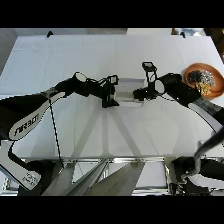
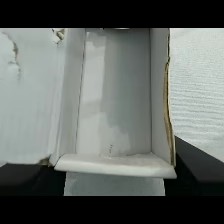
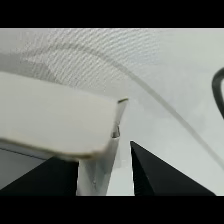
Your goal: Fold the box and place the chain.
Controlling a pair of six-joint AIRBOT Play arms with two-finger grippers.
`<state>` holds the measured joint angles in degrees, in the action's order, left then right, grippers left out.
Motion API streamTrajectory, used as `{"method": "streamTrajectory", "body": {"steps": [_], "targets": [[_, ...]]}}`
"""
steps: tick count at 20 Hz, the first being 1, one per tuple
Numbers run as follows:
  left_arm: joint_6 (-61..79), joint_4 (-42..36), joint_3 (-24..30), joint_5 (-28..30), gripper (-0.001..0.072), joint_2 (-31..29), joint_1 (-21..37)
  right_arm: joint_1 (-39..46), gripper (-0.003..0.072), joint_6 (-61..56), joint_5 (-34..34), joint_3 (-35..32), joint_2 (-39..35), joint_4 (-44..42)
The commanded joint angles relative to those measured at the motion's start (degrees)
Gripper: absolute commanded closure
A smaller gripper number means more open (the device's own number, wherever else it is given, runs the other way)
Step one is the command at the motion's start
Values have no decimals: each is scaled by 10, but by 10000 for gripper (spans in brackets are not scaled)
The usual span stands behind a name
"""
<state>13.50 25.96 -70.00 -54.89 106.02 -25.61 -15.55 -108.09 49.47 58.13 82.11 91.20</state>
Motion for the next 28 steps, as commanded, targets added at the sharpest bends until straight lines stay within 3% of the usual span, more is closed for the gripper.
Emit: {"method": "streamTrajectory", "body": {"steps": [1,6,10,11,13,15,17,21,26,28], "targets": [[0,0,0,0,553,0,0,-21,348,-32,22,17,32,27],[0,0,0,0,553,0,0,-40,394,-89,13,18,68,39],[0,0,0,0,553,0,0,-40,556,-91,2,18,71,46],[0,0,0,0,553,0,0,-40,672,-92,0,18,71,46],[0,0,0,0,553,0,0,-40,678,-111,-3,18,71,46],[0,0,0,0,553,0,0,-40,638,-121,-6,18,70,45],[0,0,0,0,553,0,0,-40,350,-121,-5,18,61,45],[0,0,0,0,553,0,0,-38,343,-118,-6,19,21,63],[0,0,0,0,553,0,0,1,343,-115,91,19,-68,65],[0,0,0,0,553,0,0,30,344,-93,101,19,-107,94]]}}
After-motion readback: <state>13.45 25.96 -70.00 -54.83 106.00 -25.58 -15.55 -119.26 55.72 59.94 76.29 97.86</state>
